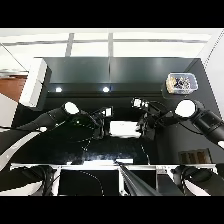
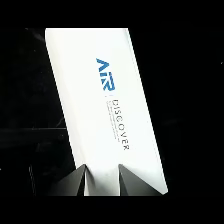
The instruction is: Fold the box and place the chain.
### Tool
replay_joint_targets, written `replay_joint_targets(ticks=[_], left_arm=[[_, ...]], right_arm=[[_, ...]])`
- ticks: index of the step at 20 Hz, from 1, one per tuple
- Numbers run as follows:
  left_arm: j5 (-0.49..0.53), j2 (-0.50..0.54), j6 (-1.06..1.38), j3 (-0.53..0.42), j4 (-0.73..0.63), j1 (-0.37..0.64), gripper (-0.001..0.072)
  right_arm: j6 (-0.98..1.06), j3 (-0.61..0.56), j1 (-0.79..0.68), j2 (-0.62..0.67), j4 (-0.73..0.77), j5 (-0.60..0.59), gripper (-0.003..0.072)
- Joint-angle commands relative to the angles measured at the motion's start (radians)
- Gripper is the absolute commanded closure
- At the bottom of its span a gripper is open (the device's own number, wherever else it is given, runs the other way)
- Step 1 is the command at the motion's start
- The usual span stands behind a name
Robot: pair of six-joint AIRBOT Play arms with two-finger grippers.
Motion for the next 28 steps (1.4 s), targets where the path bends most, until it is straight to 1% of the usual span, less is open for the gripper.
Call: replay_joint_targets(ticks=[1,3,4,10,12,16,17,18,19,24,25,26,27,28], left_arm=[[-0.001,0.000,0.002,-0.001,0.000,-0.001,0.0227],[-0.001,0.000,0.002,-0.001,0.000,-0.001,0.0228],[-0.001,0.000,0.002,-0.001,0.000,-0.001,0.0227],[-0.001,0.000,0.002,-0.001,0.000,-0.001,0.0227],[-0.001,0.000,0.002,-0.001,0.000,-0.001,0.0228],[-0.001,0.000,0.002,-0.001,0.000,-0.001,0.0227],[-0.001,0.000,0.002,-0.001,0.000,-0.001,0.0228],[-0.001,0.000,0.002,-0.001,0.000,-0.001,0.0227],[-0.001,0.000,0.002,-0.001,0.000,-0.001,0.0227],[-0.001,0.000,0.002,-0.001,0.000,-0.001,0.0227],[-0.001,0.000,0.002,-0.001,0.000,-0.001,0.0227],[-0.001,0.000,0.002,-0.001,0.000,-0.001,0.0227],[-0.001,0.000,0.002,-0.001,0.000,-0.001,0.0228],[-0.001,0.000,0.002,-0.001,0.000,-0.001,0.0227]], right_arm=[[0.019,0.011,0.000,0.001,-0.004,-0.002,0.0431],[0.023,0.014,0.000,0.001,-0.011,-0.009,0.0433],[0.024,0.014,0.000,0.001,-0.011,-0.008,0.0501],[0.049,0.017,0.000,0.001,-0.010,-0.006,0.0502],[0.049,0.019,0.000,0.001,-0.009,-0.009,0.0305],[0.043,0.018,0.000,0.001,-0.018,-0.008,0.0304],[0.041,0.018,0.000,0.001,-0.018,-0.008,0.0287],[0.041,0.018,0.000,0.001,-0.019,-0.009,0.0052],[0.041,0.018,0.000,0.000,-0.019,-0.009,-0.0009],[0.041,0.011,0.000,-0.002,-0.050,-0.043,-0.0008],[0.041,0.007,0.003,-0.002,-0.061,-0.050,0.0059],[0.041,0.005,0.007,-0.002,-0.064,-0.049,0.0253],[0.041,0.004,0.011,-0.002,-0.060,-0.050,0.0277],[0.041,0.004,0.017,-0.002,-0.062,-0.050,0.0277]])
